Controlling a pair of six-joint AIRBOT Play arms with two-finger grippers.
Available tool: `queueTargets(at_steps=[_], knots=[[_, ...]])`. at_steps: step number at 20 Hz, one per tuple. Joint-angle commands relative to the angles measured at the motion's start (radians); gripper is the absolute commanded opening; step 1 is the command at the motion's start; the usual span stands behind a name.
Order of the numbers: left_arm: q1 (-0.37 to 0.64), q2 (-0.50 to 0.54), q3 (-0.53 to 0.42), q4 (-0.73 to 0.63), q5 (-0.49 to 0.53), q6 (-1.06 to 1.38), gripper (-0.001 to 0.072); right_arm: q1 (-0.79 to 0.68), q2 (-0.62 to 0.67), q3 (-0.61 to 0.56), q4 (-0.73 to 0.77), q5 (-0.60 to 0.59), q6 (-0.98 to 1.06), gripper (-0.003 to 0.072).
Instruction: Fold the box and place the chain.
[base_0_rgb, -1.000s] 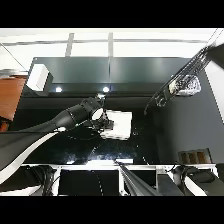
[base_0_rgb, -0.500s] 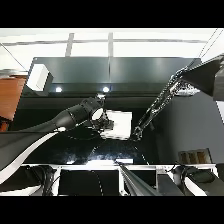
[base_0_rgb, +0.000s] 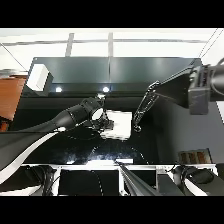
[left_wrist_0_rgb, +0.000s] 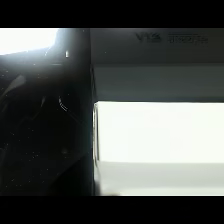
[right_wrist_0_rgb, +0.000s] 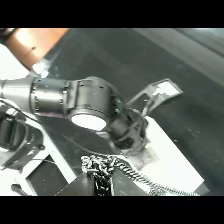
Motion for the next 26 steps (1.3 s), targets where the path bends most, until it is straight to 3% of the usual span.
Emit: queueTargets(at_steps=[1, 14, 20, 26], knots=[[0.0, 0.0, 0.0, 0.0, 0.001, -0.001, 0.0031, 0.055, -0.024, -0.012, 0.019, -0.05, -0.001, 0.002], [0.0, 0.0, 0.0, 0.0, 0.0, -0.001, 0.0031, 0.054, -0.034, -0.012, 0.076, -0.207, -0.021, 0.002], [0.0, 0.0, 0.0, 0.0, 0.0, -0.001, 0.0031, 0.055, -0.037, -0.016, 0.077, -0.198, -0.02, 0.002], [0.0, 0.0, 0.0, 0.0, 0.0, -0.001, 0.0031, 0.055, -0.039, -0.15, 0.083, -0.211, -0.017, 0.002]])
